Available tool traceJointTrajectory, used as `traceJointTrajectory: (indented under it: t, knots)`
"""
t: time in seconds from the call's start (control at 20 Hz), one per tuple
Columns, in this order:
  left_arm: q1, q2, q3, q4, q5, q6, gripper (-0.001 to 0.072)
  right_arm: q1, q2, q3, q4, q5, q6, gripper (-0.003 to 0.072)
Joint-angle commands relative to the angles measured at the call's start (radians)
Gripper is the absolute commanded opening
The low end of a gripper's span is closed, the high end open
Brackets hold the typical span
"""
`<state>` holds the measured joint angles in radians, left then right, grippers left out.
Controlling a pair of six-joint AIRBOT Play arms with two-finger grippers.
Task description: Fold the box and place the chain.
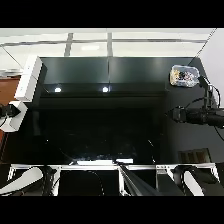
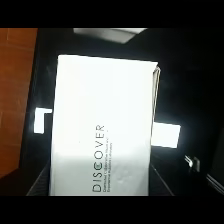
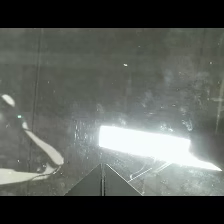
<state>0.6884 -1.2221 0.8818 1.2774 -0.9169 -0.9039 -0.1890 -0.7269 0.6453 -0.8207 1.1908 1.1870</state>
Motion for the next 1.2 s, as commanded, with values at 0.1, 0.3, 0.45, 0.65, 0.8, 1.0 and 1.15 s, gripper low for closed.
traceJointTrajectory:
  t: [0.1, 0.3, 0.45, 0.65, 0.8, 1.0, 1.15]
  knots:
    - [-0.025, -0.071, 0.001, -0.165, 0.155, 0.089, 0.0323, 0.0, -0.001, 0.0, -0.001, 0.006, 0.014, 0.0016]
    - [-0.063, -0.052, 0.061, -0.171, 0.156, 0.06, 0.0711, 0.0, -0.001, 0.0, 0.001, 0.055, 0.026, 0.0017]
    - [-0.097, 0.005, 0.175, -0.172, 0.089, -0.043, 0.0711, 0.003, -0.001, 0.0, 0.029, 0.058, 0.025, 0.0016]
    - [-0.153, 0.124, 0.251, -0.213, 0.018, -0.321, 0.0068, 0.119, -0.001, 0.0, 0.085, -0.105, 0.024, 0.0016]
    - [-0.266, 0.225, 0.179, -0.333, -0.091, -0.213, 0.0024, 0.282, -0.002, -0.001, -0.031, -0.315, 0.018, 0.0017]
    - [-0.534, 0.413, -0.154, -0.318, 0.043, -0.174, 0.0023, 0.415, -0.039, -0.056, -0.314, -0.56, 0.012, 0.0016]
    - [-0.625, 0.527, -0.356, -0.228, 0.232, -0.174, 0.0024, 0.383, -0.06, -0.117, -0.374, -0.605, 0.048, 0.0017]
